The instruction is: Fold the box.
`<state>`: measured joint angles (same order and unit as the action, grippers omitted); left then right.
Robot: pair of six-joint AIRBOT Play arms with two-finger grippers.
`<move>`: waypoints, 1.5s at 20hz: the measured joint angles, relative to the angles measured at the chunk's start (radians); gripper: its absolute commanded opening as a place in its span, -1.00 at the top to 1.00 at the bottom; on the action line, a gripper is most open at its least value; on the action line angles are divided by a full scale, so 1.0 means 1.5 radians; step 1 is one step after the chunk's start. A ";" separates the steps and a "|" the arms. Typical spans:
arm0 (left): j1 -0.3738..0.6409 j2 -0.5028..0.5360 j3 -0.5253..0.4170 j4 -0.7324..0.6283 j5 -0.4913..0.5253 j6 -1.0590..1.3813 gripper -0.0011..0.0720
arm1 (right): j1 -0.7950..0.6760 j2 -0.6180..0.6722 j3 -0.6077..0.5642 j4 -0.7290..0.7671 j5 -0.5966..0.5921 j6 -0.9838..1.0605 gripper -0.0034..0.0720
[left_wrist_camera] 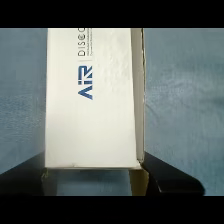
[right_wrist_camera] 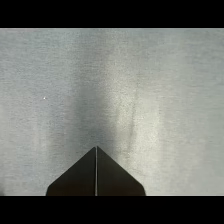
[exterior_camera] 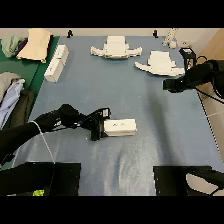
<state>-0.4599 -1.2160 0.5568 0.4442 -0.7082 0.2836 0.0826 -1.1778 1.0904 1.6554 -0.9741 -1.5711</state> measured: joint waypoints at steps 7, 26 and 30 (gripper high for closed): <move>0.163 0.081 0.060 0.156 0.038 -0.383 -0.38 | 0.000 0.000 0.000 0.001 -0.002 0.000 0.90; 0.579 -0.077 0.220 0.328 0.120 -0.601 -0.38 | 0.000 0.000 0.000 0.001 -0.002 0.000 0.90; 0.545 -0.185 0.324 0.319 0.126 -0.614 -0.38 | 0.000 0.000 0.000 0.001 -0.002 0.000 0.90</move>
